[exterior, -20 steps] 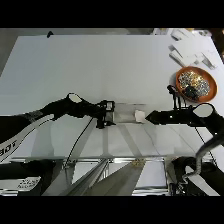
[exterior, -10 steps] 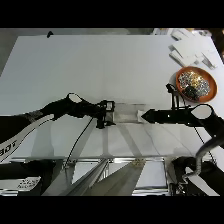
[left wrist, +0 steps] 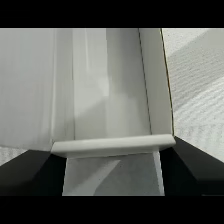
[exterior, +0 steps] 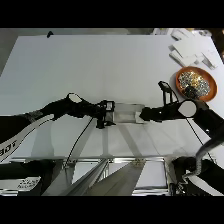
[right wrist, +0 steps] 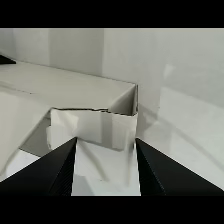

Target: Fold the box and place the chain.

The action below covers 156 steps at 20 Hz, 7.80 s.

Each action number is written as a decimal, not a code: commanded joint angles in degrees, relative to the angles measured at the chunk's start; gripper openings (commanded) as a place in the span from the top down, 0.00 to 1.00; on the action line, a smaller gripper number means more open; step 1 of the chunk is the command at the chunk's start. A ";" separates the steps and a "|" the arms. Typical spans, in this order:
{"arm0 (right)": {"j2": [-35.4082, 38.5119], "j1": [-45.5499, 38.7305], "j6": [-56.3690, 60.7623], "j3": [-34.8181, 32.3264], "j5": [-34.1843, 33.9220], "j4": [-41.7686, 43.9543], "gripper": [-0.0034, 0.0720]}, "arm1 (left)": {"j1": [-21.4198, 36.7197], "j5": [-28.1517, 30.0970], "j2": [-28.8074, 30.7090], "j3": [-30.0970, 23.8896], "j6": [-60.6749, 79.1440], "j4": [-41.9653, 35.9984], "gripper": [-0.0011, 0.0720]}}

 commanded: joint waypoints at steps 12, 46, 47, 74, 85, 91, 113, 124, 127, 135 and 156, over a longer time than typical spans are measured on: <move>-12.13 14.03 24.83 10.95 5.86 -20.87 0.41 | 0.07 0.02 0.00 0.04 0.02 0.00 0.71; -17.14 15.56 28.33 10.93 4.17 -22.91 0.81 | 0.07 0.02 0.00 0.04 0.02 0.00 0.71; -17.14 15.56 28.33 10.93 4.20 -22.93 0.82 | 0.07 0.02 -0.02 0.04 0.02 0.00 0.71; 5.81 -0.90 -4.50 22.97 17.00 -27.96 0.60 | 0.07 0.02 0.00 0.04 0.02 0.00 0.71; -17.51 -35.91 -13.55 30.64 8.63 -28.50 0.66 | 0.07 0.02 0.00 0.04 0.02 0.00 0.71; -24.79 -41.16 -13.55 30.64 6.99 -28.52 0.67 | 0.07 0.02 0.00 0.02 0.02 0.00 0.71; -30.99 -42.12 -14.93 30.64 -2.73 -25.44 0.72 | 0.07 0.02 0.00 0.04 0.02 0.00 0.71; -29.81 -42.12 -17.92 30.64 0.52 -23.82 0.93 | 0.07 0.02 0.00 0.04 0.02 0.00 0.71; -23.69 -41.44 -21.86 30.64 3.87 -23.80 0.93 | 0.07 0.02 0.00 0.04 0.02 0.00 0.71; 0.02 -33.16 -25.62 30.64 14.58 -11.52 0.93 | 0.07 0.02 0.00 0.04 0.02 0.00 0.71; 22.75 -3.78 -28.35 23.96 20.55 13.35 0.93 | 0.07 0.02 0.00 0.04 0.02 0.00 0.71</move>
